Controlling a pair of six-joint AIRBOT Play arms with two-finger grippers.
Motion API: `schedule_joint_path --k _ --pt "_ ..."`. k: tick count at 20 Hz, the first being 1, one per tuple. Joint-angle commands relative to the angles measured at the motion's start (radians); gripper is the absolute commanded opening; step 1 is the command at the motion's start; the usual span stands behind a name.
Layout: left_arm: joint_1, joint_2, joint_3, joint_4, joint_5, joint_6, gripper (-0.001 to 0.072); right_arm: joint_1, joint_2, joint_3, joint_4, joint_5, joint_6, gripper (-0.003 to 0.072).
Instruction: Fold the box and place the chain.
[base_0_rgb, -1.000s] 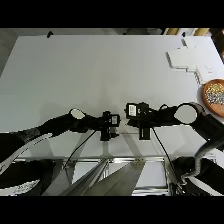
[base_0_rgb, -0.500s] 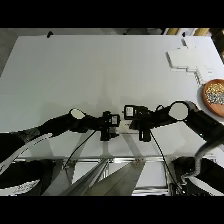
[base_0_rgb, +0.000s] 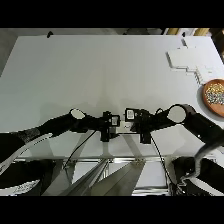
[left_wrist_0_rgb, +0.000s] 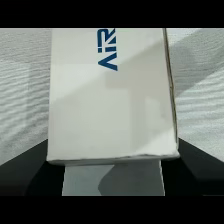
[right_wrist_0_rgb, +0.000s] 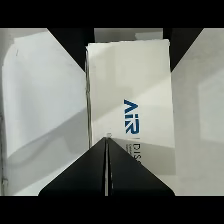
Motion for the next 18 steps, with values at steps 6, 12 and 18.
schedule_joint_path --k 6,12,18 --pt "0.001 0.001 0.001 0.000 0.000 0.000 0.0204 0.000 -0.046 -0.009 -0.005 -0.017 0.000 0.0018" --pt "0.001 0.001 0.001 0.000 0.000 0.000 0.0204 -0.001 0.008 -0.009 -0.005 -0.008 0.014 0.0018" --pt "0.001 0.001 0.001 0.000 0.000 0.000 0.0204 -0.109 0.177 -0.008 -0.125 -0.017 0.288 0.0018"
